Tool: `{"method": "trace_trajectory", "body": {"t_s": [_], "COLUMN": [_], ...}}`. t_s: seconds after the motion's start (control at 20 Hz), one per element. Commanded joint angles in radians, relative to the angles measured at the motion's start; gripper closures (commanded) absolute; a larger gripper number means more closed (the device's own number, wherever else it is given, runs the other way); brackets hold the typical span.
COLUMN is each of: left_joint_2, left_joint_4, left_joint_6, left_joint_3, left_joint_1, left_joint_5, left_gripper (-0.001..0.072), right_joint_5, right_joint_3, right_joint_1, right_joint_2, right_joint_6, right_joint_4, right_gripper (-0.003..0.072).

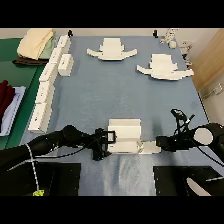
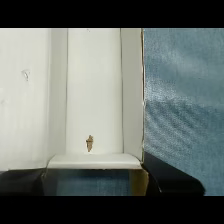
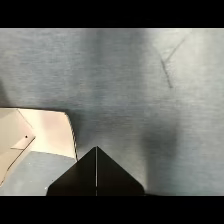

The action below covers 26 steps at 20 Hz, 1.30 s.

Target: Fold the box.

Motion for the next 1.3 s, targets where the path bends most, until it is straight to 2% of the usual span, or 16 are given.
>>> {"method": "trace_trajectory", "body": {"t_s": [0.0, 0.3, 0.5, 0.65, 0.95, 1.05, 1.2, 1.25], "left_joint_2": [-0.001, -0.001, -0.001, -0.001, -0.001, -0.001, -0.001, -0.001], "left_joint_4": [0.0, 0.0, 0.0, 0.0, 0.0, 0.0, 0.0, 0.0], "left_joint_6": [0.0, 0.0, 0.0, 0.0, 0.0, 0.0, 0.0, 0.0], "left_joint_3": [0.0, 0.0, 0.0, 0.0, 0.0, 0.0, 0.0, 0.0], "left_joint_1": [0.0, 0.0, 0.0, 0.0, 0.0, 0.0, 0.0, 0.0], "left_joint_5": [0.0, 0.0, 0.0, 0.0, 0.0, 0.0, 0.0, 0.0], "left_gripper": [0.0257, 0.0257, 0.0257, 0.0257, 0.0257, 0.0257, 0.0257, 0.0257], "right_joint_5": [-0.044, -0.055, -0.043, -0.013, 0.022, 0.032, 0.037, 0.044], "right_joint_3": [0.0, 0.0, 0.0, 0.001, 0.091, 0.105, 0.104, 0.104], "right_joint_1": [0.0, 0.0, 0.0, 0.0, 0.0, 0.0, 0.0, 0.0], "right_joint_2": [-0.018, -0.1, -0.107, -0.106, -0.095, -0.097, -0.098, -0.098], "right_joint_6": [-0.081, -0.13, -0.145, -0.17, -0.193, -0.208, -0.201, -0.18], "right_joint_4": [0.132, 0.124, 0.114, 0.166, 0.226, 0.237, 0.169, 0.095], "right_gripper": [0.0686, 0.0686, 0.0686, 0.0686, 0.0683, 0.0586, 0.0602, 0.0671]}}
